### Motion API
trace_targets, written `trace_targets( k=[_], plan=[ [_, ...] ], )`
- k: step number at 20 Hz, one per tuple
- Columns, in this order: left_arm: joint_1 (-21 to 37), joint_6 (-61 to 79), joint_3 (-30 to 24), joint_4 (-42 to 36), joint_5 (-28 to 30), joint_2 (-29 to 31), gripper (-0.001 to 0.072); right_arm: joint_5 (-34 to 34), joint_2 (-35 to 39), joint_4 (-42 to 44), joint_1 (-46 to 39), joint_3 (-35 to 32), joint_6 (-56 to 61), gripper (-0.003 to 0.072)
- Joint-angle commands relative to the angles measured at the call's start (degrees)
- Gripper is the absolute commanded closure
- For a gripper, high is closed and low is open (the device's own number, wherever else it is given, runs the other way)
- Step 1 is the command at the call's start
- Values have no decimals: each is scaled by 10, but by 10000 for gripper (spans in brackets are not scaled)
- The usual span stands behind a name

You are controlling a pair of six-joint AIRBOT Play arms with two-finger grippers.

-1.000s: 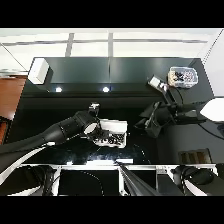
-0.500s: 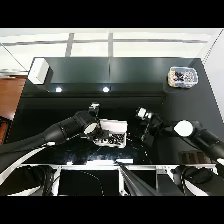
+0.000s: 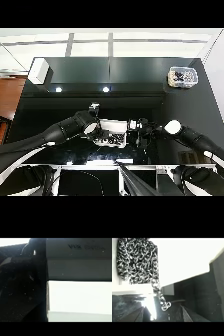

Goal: Fold the box and place the chain.

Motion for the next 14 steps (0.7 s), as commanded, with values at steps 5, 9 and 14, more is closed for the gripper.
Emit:
trace_targets(
  k=[5,9,14],
  plan=[
    [0,0,0,0,0,0,678,-27,-26,13,23,1,-24,388],
    [0,0,0,0,0,0,678,-23,-23,10,27,1,3,624],
    [0,0,0,0,0,0,678,8,59,-36,-15,8,120,626]
  ],
)
